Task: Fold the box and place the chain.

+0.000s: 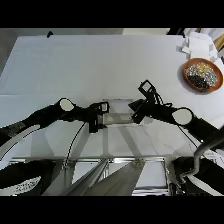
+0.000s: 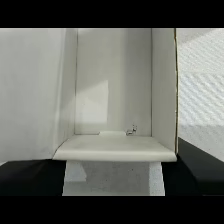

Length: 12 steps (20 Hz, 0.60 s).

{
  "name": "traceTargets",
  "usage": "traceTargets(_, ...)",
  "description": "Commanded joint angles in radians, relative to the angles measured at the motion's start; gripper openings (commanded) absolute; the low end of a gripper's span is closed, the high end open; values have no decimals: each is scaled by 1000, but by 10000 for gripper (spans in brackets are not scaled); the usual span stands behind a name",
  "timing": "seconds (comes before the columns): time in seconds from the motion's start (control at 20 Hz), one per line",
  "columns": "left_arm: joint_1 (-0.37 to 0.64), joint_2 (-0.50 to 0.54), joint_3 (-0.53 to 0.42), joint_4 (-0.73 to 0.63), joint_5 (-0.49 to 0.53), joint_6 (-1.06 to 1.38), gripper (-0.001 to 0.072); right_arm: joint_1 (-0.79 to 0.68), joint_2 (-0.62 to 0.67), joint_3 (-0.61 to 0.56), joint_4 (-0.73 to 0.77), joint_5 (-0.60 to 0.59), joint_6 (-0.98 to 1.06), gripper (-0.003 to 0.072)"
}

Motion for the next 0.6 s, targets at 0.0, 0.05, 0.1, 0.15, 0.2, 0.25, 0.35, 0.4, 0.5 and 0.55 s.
traceTargets(0.0, 0, 0, 0, 0, 0, 1, 8, 0, 146, 11, -251, 201, 143, 16)
traceTargets(0.05, 0, 0, 0, 0, 0, 1, 8, 0, 185, 12, -304, 270, 143, 16)
traceTargets(0.1, 0, 0, 0, 0, 0, 1, 8, 0, 223, 12, -356, 340, 142, 15)
traceTargets(0.15, 0, -1, 0, 0, 0, 1, 8, 0, 253, 12, -420, 399, 141, 15)
traceTargets(0.2, 0, 0, 0, 0, 0, 1, 8, 0, 271, 12, -505, 441, 141, 15)
traceTargets(0.25, 0, 0, 0, 0, 0, 1, 8, 0, 277, 12, -608, 472, 141, 15)
traceTargets(0.35, 0, 0, 0, 0, 0, 1, 8, 0, 269, 5, -772, 491, 140, 16)
traceTargets(0.4, 0, 0, 0, 0, 0, 1, 8, 0, 261, -6, -797, 466, 114, 20)
traceTargets(0.5, 0, 0, 0, 0, 0, 1, 8, 0, 228, -37, -748, 378, -43, 208)
traceTargets(0.55, 0, 0, 0, 0, 0, 1, 8, 0, 201, -49, -702, 330, -143, 226)
